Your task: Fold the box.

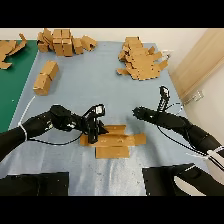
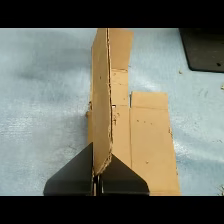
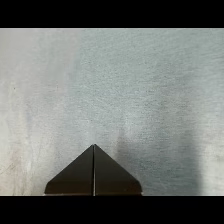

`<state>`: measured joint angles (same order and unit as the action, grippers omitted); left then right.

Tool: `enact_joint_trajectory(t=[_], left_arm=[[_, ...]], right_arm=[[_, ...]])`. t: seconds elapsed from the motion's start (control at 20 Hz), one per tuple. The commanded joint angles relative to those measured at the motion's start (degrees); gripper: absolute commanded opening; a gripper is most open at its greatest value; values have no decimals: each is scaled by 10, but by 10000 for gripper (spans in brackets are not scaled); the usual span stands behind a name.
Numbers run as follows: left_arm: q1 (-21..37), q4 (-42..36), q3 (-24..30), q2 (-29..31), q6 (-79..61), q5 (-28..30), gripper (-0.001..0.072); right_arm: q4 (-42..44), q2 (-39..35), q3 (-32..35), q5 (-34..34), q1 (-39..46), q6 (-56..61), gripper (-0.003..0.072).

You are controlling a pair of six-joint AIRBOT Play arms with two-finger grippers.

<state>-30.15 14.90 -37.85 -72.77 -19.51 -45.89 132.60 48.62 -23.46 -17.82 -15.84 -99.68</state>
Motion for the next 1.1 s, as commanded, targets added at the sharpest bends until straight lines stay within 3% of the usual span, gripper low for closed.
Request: enact_joint_trajectory(t=[0.0,0.35,0.85,1.05], left_arm=[[-2,5,10,0,0,9,12],[-1,3,10,26,-1,59,12],[-1,3,23,28,12,53,13],[-1,3,23,28,11,52,13]], right_arm=[[-2,0,0,0,0,0,8],[-2,0,0,0,0,0,8],[-5,0,0,-5,0,-5,8],[-54,-4,0,-63,-3,-4,7]])
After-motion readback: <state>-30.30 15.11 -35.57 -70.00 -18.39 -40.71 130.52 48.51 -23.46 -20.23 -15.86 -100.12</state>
